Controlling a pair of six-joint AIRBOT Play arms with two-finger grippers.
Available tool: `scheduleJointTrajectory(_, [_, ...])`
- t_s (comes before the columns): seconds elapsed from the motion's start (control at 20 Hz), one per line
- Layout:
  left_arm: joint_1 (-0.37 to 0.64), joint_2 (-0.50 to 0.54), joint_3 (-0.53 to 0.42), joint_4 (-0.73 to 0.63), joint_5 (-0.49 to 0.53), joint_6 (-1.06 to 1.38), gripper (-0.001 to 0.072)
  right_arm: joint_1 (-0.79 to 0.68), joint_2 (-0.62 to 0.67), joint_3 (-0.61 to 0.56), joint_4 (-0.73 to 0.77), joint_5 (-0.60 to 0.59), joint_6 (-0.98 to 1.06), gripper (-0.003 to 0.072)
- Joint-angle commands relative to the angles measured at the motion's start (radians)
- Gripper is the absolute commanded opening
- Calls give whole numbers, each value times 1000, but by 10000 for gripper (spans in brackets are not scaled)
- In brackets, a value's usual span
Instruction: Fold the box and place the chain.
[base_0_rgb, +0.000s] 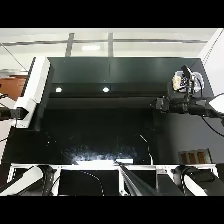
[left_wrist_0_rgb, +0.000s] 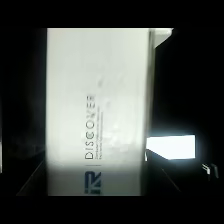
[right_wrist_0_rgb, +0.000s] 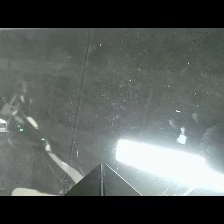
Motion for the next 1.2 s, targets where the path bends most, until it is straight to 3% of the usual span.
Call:
scheduleJointTrajectory(0.0, [-13, -4, 3, -11, 7, 8, 717, 0, 0, 1, 0, 1, 1, 29])
scheduleJointTrajectory(0.2, [-15, 81, 57, -23, -51, -52, 717, 0, 0, 1, 0, 0, 1, 29])
scheduleJointTrajectory(0.45, [-43, 231, 171, -127, -221, -51, 702, -5, 0, 8, -21, -12, -21, 29])
scheduleJointTrajectory(0.5, [-65, 252, 189, -199, -244, -51, 540, -11, 1, 25, -53, 9, -23, 30])
scheduleJointTrajectory(0.55, [-100, 272, 209, -264, -263, -50, 118, -23, 3, 64, -122, 59, -23, 40])
scheduleJointTrajectory(0.6, [-146, 286, 229, -307, -274, -47, 30, -35, 14, 113, -219, 116, -22, 40])
scheduleJointTrajectory(0.7, [-263, 317, 257, -348, -298, -78, 29, -56, 76, 206, -440, 180, 4, 40])
scheduleJointTrajectory(0.8, [-393, 363, 242, -324, -291, -197, 28, -79, 188, 222, -595, 117, 85, 39])
scheduleJointTrajectory(0.85, [-463, 393, 201, -318, -274, -200, 28, -86, 246, 199, -603, 60, 114, 39])
scheduleJointTrajectory(1.0, [-608, 490, -7, -259, -132, -286, 28, -86, 366, 8, -560, -56, 125, 40])
scheduleJointTrajectory(1.15, [-655, 594, -229, -231, -18, -345, 28, -86, 383, -253, -546, -172, 173, 40])
